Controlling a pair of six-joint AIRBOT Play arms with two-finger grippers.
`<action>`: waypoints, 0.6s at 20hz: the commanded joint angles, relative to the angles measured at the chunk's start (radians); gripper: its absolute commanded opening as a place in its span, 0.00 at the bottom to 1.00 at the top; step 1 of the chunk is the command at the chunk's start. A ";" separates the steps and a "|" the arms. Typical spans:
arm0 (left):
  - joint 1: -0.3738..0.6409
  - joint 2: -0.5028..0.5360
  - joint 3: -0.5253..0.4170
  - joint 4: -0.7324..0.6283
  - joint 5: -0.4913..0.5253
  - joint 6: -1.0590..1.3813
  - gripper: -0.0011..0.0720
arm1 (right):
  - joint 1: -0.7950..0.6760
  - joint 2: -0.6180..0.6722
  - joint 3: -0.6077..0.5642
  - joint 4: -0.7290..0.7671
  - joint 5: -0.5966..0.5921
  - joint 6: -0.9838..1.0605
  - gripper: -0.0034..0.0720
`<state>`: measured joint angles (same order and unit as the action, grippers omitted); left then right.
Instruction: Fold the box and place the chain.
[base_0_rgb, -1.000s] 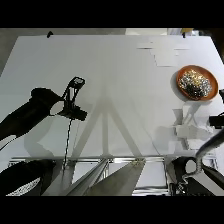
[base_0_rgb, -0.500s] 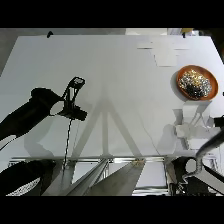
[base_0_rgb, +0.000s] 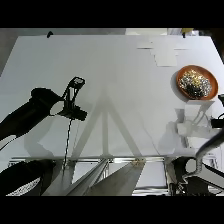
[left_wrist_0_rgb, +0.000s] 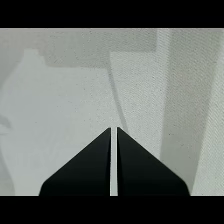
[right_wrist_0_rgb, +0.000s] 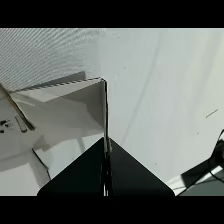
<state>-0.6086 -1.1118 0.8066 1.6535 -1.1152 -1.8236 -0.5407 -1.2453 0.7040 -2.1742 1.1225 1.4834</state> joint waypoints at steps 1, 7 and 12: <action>0.000 0.000 0.000 0.000 0.000 0.000 0.07 | 0.061 0.021 0.001 0.037 0.013 -0.032 0.07; 0.000 0.000 0.000 0.000 0.000 0.000 0.07 | 0.328 0.171 -0.011 0.447 0.069 -0.084 0.07; 0.000 0.000 0.000 0.000 0.000 0.000 0.07 | 0.500 0.372 -0.168 0.785 -0.054 -0.095 0.07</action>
<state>-0.6086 -1.1118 0.8066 1.6531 -1.1149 -1.8236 -0.1368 -0.9745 0.6147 -1.6161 1.1313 1.3991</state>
